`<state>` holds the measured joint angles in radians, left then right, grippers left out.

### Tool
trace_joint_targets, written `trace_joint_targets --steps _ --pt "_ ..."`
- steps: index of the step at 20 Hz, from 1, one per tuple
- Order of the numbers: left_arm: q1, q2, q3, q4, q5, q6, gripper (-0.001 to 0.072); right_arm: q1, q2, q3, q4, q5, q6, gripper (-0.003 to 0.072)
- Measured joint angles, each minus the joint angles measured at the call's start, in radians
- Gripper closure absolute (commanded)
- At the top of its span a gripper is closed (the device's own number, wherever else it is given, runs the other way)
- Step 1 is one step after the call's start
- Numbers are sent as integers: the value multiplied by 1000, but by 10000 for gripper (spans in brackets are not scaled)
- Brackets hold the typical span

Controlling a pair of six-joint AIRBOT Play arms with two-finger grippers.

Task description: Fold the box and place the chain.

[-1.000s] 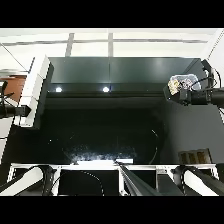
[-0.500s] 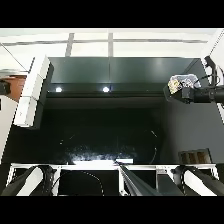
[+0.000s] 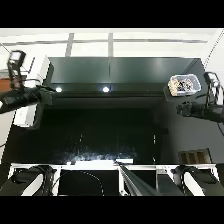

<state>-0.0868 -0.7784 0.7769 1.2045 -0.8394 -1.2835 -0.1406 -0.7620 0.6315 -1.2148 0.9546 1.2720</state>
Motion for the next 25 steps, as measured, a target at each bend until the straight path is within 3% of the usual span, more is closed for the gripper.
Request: trace_joint_targets --steps 7,25 --pt "-62 13 -72 58 20 -97 681 8 17 -76 -65 -86 30 650" --pt "-69 14 -80 66 44 -112 681 9 18 -85 -76 -99 33 650"
